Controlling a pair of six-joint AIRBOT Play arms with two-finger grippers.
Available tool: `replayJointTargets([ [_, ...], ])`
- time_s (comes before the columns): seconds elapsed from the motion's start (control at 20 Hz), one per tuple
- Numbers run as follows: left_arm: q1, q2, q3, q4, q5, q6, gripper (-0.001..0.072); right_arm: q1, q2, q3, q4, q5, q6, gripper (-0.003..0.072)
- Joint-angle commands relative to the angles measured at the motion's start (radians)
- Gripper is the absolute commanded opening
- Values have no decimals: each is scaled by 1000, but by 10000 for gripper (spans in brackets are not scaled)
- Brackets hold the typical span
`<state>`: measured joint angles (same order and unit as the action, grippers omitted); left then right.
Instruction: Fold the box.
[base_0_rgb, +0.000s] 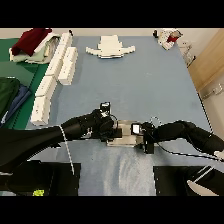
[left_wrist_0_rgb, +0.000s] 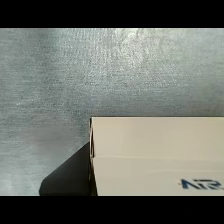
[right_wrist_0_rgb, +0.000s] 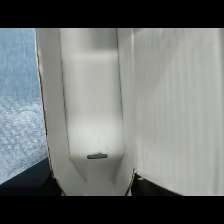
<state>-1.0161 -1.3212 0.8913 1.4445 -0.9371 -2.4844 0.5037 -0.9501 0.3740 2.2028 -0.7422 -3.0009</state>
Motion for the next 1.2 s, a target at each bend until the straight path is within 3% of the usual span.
replayJointTargets([
  [0.0, -1, -1, 1, -1, 10, -4, 14, 1, 0, 1, 0, 0, 0, 467],
  [0.1, -1, -1, 1, -8, 10, 2, 16, 1, 0, 1, 0, 0, 0, 467],
  [0.15, -1, -1, 1, -8, 10, 7, 68, 1, 0, 1, 0, 0, 0, 467],
  [0.2, 0, -1, 1, -7, 10, 6, 327, 1, 0, 1, 0, 0, 0, 467],
  [0.25, 0, -1, 1, -7, 9, 5, 439, 1, 0, 1, 0, 0, 0, 467],
  [0.55, -1, -1, 1, 10, 6, -3, 436, 1, 0, 1, 0, 0, 0, 466],
  [0.6, -1, -1, 3, 26, -10, -22, 365, 1, 0, 1, 0, 0, 0, 467],
  [0.65, -1, -1, 6, 39, -29, -24, 342, 1, 0, 1, 0, 0, 0, 467],
  [0.8, -13, -1, 35, 87, -78, -36, 342, 1, 0, 1, 0, 0, 0, 467],
  [0.95, -75, -1, 66, 221, -108, -137, 342, 1, 0, 1, 0, 0, 0, 467],
  [1.15, -94, -1, 69, 215, -137, -154, 341, 1, 0, 1, 0, 0, 0, 466],
])
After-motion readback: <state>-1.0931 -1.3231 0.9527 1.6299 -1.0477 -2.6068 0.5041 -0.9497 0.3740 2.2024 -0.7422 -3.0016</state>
